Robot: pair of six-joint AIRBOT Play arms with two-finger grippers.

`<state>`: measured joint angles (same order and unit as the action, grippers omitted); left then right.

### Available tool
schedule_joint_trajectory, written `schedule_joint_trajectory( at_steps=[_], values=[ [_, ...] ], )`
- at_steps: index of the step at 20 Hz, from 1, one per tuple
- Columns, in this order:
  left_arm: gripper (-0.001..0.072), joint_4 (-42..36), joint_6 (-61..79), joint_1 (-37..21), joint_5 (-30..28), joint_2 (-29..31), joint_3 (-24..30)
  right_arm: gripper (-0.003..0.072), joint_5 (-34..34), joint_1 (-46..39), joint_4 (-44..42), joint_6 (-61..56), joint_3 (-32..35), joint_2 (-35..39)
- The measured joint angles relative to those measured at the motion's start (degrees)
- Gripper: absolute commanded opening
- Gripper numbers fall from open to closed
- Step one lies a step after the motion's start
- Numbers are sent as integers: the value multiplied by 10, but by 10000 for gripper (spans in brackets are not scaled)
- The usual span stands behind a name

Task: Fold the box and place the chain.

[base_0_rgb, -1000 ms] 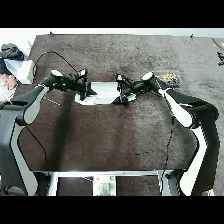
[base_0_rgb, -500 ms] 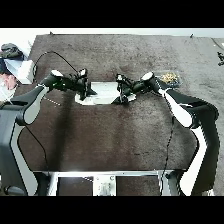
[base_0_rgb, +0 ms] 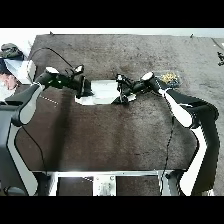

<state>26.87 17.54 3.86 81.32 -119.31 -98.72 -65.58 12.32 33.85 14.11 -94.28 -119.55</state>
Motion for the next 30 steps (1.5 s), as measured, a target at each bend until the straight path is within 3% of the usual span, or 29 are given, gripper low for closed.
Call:
schedule_joint_trajectory(
  at_steps=[3, 5, 10, 17, 22, 30],
  values=[
    [344, -12, -52, -27, 88, 11, -24, 468, 0, 0, 0, 0, 0, 0],
    [14, -43, -90, -42, 144, 16, -39, 468, 0, 0, 0, 0, 0, 0],
    [10, -72, -133, -34, 196, 18, -51, 468, 0, 0, 0, 0, 0, 0],
    [10, 21, -151, 33, 106, 18, -54, 468, 0, 0, 0, 0, 0, 0],
    [10, 38, -160, 51, -8, 18, -54, 468, 0, 0, 0, 0, 0, 0],
    [10, 39, -174, 57, -141, 18, -43, 468, 0, 0, 0, -1, 0, 0]
  ],
)
